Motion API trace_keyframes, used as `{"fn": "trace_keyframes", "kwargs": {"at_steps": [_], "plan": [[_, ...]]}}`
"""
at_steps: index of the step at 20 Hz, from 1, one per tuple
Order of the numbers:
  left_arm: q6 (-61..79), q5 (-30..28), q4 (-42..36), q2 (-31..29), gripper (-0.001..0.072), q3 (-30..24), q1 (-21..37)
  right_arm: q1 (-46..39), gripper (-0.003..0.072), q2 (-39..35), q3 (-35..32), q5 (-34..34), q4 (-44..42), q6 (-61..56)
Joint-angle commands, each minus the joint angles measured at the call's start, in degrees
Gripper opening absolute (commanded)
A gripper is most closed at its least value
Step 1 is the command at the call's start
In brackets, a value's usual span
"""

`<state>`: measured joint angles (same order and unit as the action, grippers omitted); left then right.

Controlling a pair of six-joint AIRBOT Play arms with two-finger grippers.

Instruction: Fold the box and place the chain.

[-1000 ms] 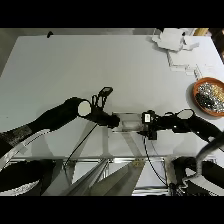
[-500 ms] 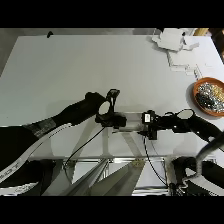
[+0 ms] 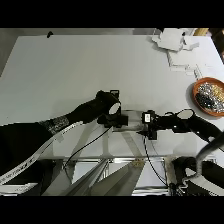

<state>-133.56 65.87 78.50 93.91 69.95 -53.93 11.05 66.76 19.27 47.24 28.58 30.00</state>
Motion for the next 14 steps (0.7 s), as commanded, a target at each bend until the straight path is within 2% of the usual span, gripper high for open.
{"fn": "trace_keyframes", "kwargs": {"at_steps": [1,3,4,6,10,13,14], "plan": [[-2.9,1.5,1.5,0.2,0.0199,0.3,-0.1,0.0,0.0443,0.0,0.0,0.1,0.1,0.1],[-3.9,2.4,2.2,0.2,0.0189,0.3,-0.1,0.0,0.0443,0.0,0.0,0.1,0.1,0.1],[-4.3,3.0,2.4,0.2,0.0103,0.3,-0.1,0.0,0.0443,0.0,0.0,0.1,0.1,0.1],[-4.3,3.3,2.8,0.2,0.0005,0.3,-0.1,0.0,0.0443,0.0,0.0,0.1,0.1,0.1],[-4.5,4.9,3.2,0.2,0.0011,0.3,-0.1,0.0,0.0443,0.0,0.0,0.1,0.1,0.1],[-4.5,6.0,3.2,0.2,0.0173,0.3,-0.1,0.0,0.0443,0.0,0.0,0.1,0.1,0.1],[-4.5,6.0,3.2,0.2,0.0174,0.3,-0.1,0.0,0.0443,0.0,0.0,0.1,0.1,0.1]]}}
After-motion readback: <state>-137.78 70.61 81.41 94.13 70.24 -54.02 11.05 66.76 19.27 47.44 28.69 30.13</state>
